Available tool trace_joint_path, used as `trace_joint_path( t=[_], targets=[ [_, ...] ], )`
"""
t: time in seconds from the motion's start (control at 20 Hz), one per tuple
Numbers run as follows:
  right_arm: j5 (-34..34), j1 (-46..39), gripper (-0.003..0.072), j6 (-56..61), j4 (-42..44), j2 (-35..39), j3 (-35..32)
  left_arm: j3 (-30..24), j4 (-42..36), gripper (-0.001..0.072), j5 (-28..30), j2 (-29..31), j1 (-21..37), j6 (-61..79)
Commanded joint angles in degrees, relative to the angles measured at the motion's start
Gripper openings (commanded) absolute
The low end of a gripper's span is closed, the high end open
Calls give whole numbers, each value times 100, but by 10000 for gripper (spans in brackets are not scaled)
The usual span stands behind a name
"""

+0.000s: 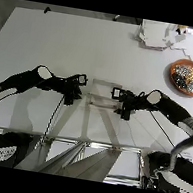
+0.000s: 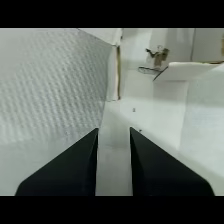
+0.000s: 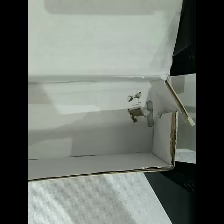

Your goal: Fold the box and place the chain.

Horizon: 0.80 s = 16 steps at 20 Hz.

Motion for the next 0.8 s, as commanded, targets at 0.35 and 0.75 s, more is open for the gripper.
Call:
trace_joint_path(
  t=[0.35,0.75],
  targets=[
    [0,0,395,2,2,4,2,-2,-297,393,306,20,-179,1563],
    [0,0,395,2,2,4,2,-2,-310,311,11,20,-455,1563]
  ],
)
